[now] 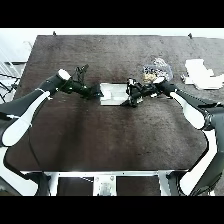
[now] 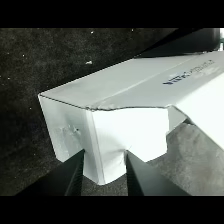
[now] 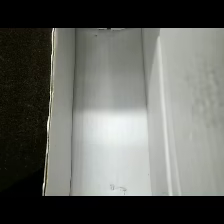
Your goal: Fold the box and place the chain.
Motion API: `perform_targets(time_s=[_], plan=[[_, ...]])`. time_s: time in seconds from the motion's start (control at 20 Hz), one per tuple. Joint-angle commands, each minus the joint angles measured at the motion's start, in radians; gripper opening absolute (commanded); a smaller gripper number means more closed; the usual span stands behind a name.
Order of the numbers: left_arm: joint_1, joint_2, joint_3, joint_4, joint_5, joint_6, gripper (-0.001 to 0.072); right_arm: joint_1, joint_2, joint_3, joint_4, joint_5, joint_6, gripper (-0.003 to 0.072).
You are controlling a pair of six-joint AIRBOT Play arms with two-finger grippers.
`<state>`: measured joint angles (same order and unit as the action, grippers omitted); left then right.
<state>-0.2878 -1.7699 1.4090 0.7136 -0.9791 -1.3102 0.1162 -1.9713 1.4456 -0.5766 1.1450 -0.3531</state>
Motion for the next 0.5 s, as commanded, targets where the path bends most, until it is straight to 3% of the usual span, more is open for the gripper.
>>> perform_targets(time_s=[0.0, 0.25, 0.45], plan=[[-0.04, 0.0, 0.055, 0.183, 0.002, -0.156, 0.0315, 0.0, 0.001, 0.0, 0.0, 0.0, 0.0, 0.057], [-0.091, 0.0, 0.121, 0.359, -0.003, -0.33, 0.0315, 0.0, 0.001, 0.0, 0.0, 0.0, 0.0, 0.057], [-0.108, -0.008, 0.126, 0.405, -0.01, -0.406, 0.0315, 0.0, 0.001, 0.0, 0.0, 0.0, 0.0, 0.057]])
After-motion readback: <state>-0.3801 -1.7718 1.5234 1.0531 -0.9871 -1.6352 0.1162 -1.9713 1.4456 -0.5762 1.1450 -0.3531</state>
